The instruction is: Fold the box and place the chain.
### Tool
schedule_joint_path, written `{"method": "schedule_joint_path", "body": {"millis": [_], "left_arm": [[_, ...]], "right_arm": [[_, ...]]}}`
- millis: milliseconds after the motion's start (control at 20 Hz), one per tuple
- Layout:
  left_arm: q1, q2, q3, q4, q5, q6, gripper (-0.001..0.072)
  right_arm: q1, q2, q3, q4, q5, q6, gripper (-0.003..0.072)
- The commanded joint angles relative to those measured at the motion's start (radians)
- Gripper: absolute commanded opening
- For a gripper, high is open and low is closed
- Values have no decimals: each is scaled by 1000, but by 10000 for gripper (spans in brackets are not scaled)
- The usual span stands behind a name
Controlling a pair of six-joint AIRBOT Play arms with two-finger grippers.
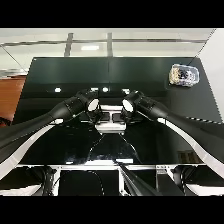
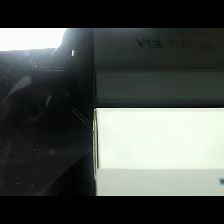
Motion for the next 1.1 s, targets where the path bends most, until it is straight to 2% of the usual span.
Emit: {"method": "schedule_joint_path", "body": {"millis": [0, 200, 250, 300, 350, 500, 600, 800, 950, 1050], "left_arm": [[0, 0, 0, 1, 2, -1, 28], [0, 0, 0, 1, 2, -1, 28], [0, 0, 0, 1, 2, -1, 28], [0, 0, 0, 1, 2, -1, 28], [0, 0, 0, 1, 2, -1, 28], [0, 0, 0, 2, 2, -1, 28], [0, 0, 0, 2, 2, -1, 27], [0, 0, 0, 2, 2, -1, 27], [0, 0, 0, 2, -2, -1, 27], [0, 0, 0, 1, -2, -1, 28]], "right_arm": [[7, -13, 5, -4, -1, -8, 15], [6, -11, 21, -9, 5, -8, 19], [4, -8, 26, -11, 5, -8, 129], [-4, -4, 37, -9, 21, -8, 294], [-14, 3, 52, -9, 45, -11, 320], [-42, 58, 107, -9, 117, -95, 320], [-53, 141, 126, -36, 162, -183, 320], [-150, 329, 127, -390, 199, -208, 320], [-303, 356, 122, -534, 140, -209, 320], [-431, 340, 74, -538, -39, -202, 346]]}}
